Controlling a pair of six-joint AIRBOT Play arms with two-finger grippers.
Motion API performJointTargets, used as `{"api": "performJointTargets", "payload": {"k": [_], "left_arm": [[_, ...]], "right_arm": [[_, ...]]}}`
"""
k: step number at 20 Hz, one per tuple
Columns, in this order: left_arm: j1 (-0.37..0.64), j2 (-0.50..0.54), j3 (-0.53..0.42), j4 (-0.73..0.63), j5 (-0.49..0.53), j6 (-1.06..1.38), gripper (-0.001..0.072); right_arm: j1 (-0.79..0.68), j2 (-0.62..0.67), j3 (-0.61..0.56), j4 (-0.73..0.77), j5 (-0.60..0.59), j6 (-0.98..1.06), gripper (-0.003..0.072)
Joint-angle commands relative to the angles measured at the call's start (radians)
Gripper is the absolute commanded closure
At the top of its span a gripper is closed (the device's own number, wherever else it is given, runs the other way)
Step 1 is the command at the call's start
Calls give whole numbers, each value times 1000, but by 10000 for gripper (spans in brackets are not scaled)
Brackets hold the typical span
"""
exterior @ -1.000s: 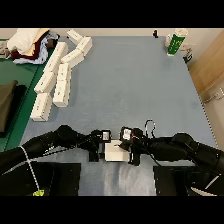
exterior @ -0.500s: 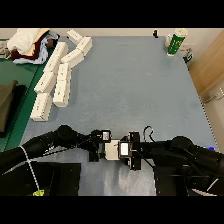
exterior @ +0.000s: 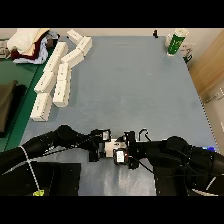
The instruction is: Fold the box.
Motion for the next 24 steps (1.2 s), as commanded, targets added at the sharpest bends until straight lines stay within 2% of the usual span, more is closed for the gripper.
{"api": "performJointTargets", "payload": {"k": [1, 2, 4, 24], "left_arm": [[0, 0, 1, 1, -3, 2, 118], [0, 0, 1, 1, -3, 2, 118], [0, 0, 1, 1, -3, 2, 119], [0, 0, 1, 1, -2, 2, 119]], "right_arm": [[0, 2, 6, -27, 7, -3, 81], [0, 10, 6, -34, 7, -3, 88], [0, 31, 6, -47, 2, -2, 162], [-43, 66, 29, -153, -15, 16, 164]]}}
